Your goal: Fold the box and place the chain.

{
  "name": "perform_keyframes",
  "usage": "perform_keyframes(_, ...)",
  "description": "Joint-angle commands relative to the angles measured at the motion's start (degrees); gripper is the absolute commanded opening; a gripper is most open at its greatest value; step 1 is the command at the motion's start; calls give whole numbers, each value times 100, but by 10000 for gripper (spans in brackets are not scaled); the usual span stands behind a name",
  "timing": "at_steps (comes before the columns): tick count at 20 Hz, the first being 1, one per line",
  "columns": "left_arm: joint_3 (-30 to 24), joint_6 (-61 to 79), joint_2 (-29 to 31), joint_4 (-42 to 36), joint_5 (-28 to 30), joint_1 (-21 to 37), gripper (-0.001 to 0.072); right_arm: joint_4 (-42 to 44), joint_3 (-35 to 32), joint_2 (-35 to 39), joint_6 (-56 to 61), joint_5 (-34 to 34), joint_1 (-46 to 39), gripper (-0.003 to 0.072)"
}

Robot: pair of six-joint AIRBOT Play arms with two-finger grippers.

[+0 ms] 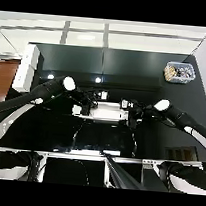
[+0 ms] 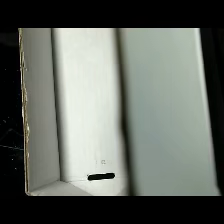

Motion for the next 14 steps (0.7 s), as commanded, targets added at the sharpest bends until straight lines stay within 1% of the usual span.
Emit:
perform_keyframes(1,7,0,-2,0,0,4,29,0,0,-4,-2,0,2,670)
perform_keyframes(8,7,0,-2,0,2,4,29,0,0,-4,0,0,2,669)
perform_keyframes(9,7,2,-2,0,2,4,29,0,0,-4,-2,0,2,625)
perform_keyframes(10,7,0,-2,0,2,4,29,0,0,-4,0,2,2,464)
perform_keyframes(11,7,0,-2,0,-2,4,29,0,0,-4,0,2,2,435)
perform_keyframes(14,7,-17,9,2,-50,7,34,4,0,-4,0,2,2,436)
